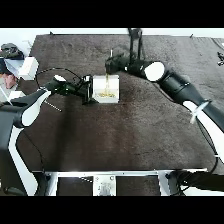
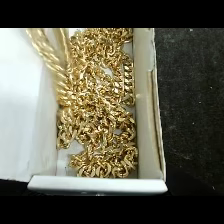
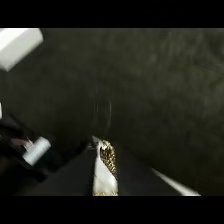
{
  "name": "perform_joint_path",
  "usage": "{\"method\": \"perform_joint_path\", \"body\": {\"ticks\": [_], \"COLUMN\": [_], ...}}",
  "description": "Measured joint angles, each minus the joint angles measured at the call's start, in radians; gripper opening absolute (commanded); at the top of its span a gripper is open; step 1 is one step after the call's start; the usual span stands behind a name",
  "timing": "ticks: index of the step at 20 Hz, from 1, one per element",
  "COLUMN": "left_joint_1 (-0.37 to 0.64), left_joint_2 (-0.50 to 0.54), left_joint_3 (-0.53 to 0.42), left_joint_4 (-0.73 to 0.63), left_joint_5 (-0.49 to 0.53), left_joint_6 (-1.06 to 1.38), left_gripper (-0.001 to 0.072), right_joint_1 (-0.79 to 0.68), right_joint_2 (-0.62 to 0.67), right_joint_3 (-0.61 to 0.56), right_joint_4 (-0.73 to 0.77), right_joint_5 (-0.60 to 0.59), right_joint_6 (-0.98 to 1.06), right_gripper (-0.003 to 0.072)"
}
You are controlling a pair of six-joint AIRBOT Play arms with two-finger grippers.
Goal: Fold the box and place the chain.
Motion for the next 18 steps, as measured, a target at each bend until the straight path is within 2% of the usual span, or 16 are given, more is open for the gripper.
{"method": "perform_joint_path", "body": {"ticks": [1, 3, 4, 7, 10, 13, 18], "left_joint_1": [0.0, 0.0, 0.0, 0.0, 0.0, 0.0, 0.0], "left_joint_2": [0.0, 0.0, 0.0, 0.0, 0.0, 0.0, 0.0], "left_joint_3": [0.0, 0.0, 0.0, 0.0, 0.0, 0.0, 0.0], "left_joint_4": [0.0, 0.0, 0.0, 0.0, 0.0, 0.0, 0.0], "left_joint_5": [0.0, 0.0, 0.0, 0.0, 0.0, 0.0, 0.0], "left_joint_6": [0.0, 0.0, 0.0, 0.0, 0.0, 0.0, 0.0], "left_gripper": [0.0347, 0.0347, 0.0347, 0.0347, 0.0347, 0.0347, 0.0347], "right_joint_1": [-0.003, -0.006, -0.006, -0.009, -0.054, -0.156, -0.325], "right_joint_2": [-0.012, -0.023, -0.022, 0.002, -0.011, -0.09, -0.296], "right_joint_3": [-0.014, -0.032, -0.038, -0.044, -0.006, 0.089, 0.303], "right_joint_4": [-0.018, -0.068, -0.099, -0.162, -0.178, 0.01, 0.344], "right_joint_5": [0.016, 0.034, 0.03, -0.007, 0.018, 0.161, 0.458], "right_joint_6": [0.0, 0.004, 0.005, -0.006, -0.045, -0.246, -0.523], "right_gripper": [0.0438, 0.0199, 0.0162, 0.0169, 0.0168, 0.0168, 0.0168]}}
